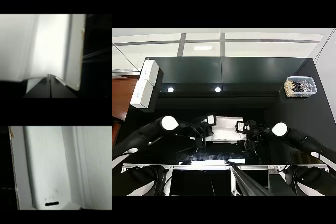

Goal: Fold the box and place the chain.

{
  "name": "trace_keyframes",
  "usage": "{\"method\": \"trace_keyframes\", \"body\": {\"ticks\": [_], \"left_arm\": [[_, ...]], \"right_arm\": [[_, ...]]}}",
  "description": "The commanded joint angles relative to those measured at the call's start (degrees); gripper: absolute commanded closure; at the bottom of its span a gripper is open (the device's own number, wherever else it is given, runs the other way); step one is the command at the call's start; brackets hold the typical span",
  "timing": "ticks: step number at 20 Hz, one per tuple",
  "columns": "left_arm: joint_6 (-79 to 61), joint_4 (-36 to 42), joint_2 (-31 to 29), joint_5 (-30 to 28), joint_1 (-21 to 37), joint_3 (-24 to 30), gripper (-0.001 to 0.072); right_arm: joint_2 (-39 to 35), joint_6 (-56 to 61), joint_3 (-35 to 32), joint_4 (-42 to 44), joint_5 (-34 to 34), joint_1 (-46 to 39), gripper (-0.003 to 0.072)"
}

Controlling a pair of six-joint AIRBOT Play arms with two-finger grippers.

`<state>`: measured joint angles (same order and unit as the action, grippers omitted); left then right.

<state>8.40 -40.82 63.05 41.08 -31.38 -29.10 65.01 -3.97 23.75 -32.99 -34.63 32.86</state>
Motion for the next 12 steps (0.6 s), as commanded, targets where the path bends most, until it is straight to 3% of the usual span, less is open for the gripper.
{"method": "trace_keyframes", "body": {"ticks": [1,5,8,12], "left_arm": [[8.0,-2.2,-6.1,1.9,6.3,0.0,0.0678],[24.8,-2.3,-12.8,8.5,20.4,0.2,0.0677],[46.6,-4.3,-11.3,11.0,31.5,0.8,0.0677],[58.0,-5.2,-6.1,15.9,39.6,2.4,0.0677]], "right_arm": [[0.0,-0.1,0.0,-0.1,0.0,0.0,0.0165],[0.0,-0.1,0.0,-0.1,0.0,0.0,0.0165],[0.0,-0.1,0.0,-0.1,0.0,0.0,0.0165],[0.0,-0.1,0.0,-0.1,0.0,0.0,0.0165]]}}
